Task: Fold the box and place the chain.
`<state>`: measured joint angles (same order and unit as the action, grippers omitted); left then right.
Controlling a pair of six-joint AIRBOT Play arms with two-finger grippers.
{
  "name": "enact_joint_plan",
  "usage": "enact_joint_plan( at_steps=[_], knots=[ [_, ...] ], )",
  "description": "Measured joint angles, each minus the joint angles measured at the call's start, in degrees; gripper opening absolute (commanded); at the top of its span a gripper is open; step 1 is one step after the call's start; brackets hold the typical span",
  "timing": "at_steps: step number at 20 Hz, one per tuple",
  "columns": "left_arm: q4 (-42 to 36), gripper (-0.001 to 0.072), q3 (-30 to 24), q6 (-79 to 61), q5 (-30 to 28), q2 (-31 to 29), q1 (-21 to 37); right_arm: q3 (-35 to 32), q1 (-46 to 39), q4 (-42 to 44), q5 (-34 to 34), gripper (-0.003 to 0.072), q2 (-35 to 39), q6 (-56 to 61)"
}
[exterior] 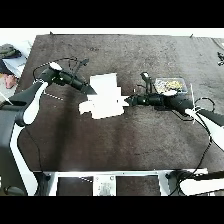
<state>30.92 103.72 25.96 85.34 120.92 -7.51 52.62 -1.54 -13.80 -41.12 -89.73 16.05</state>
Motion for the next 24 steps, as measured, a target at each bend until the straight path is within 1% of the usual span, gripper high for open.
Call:
enact_joint_plan(
  at_steps=[1, 2, 5, 8, 12, 17, 24],
  knots=[
    [0.3, 0.0011, 0.0, -0.3, -0.1, 0.0, 0.0, 0.0, 0.0, 0.0, 0.1, 0.0285, 0.0, 0.0],
    [0.6, 0.0011, 0.0, -1.0, -0.4, 0.0, 0.0, 0.0, -0.2, 0.1, 0.1, 0.0299, 0.1, 0.0],
    [0.9, 0.001, 0.0, -5.5, -0.9, 0.0, 0.0, 0.0, -1.9, 1.4, 0.2, 0.0299, 1.5, 0.0],
    [1.1, 0.001, 0.0, -13.7, -2.1, -0.1, 0.0, 0.0, -4.7, 2.6, 0.2, 0.0299, 4.7, 0.0],
    [1.3, 0.0009, 0.0, -25.0, -5.3, -0.2, 0.0, 0.0, -7.3, 3.3, 0.2, 0.0298, 8.6, 0.0],
    [2.8, 0.0009, 0.0, -32.9, -10.1, -0.2, 0.0, 0.0, -6.9, 3.5, 1.2, 0.0298, 9.9, 0.0],
    [3.8, 0.0011, -0.3, -38.3, -12.6, 0.2, 0.0, 0.0, -5.0, 2.7, 3.7, 0.0298, 10.1, 0.0]
  ],
)
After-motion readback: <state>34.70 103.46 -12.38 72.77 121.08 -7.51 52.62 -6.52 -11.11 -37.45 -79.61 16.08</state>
